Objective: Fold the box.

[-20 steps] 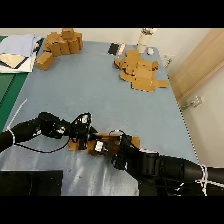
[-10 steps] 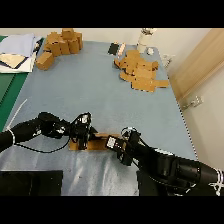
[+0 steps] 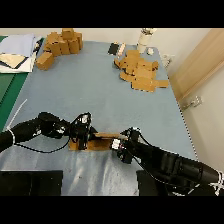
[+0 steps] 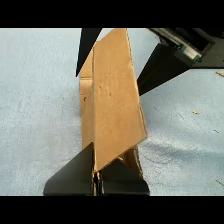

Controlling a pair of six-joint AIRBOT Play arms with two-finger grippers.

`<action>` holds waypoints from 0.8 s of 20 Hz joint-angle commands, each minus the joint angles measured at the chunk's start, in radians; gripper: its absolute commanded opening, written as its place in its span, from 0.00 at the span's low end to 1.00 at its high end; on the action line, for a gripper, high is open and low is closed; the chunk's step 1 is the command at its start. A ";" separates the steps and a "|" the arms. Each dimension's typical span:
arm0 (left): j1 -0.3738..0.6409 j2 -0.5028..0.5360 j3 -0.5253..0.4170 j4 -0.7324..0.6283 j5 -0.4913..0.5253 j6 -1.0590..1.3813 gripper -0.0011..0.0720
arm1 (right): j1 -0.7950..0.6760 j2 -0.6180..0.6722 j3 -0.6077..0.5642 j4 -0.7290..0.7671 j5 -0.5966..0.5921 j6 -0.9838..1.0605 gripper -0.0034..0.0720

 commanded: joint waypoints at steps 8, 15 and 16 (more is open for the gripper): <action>0.000 0.000 0.001 0.000 0.000 0.000 0.03 | -0.467 -0.216 0.103 1.165 -0.116 -1.448 0.99; 0.000 0.000 0.001 0.000 0.000 0.000 0.03 | -0.501 -0.388 0.167 1.170 -0.145 -1.388 0.99; 0.000 0.000 0.001 0.000 0.000 0.000 0.03 | -0.500 -0.388 0.167 1.157 -0.146 -1.388 0.99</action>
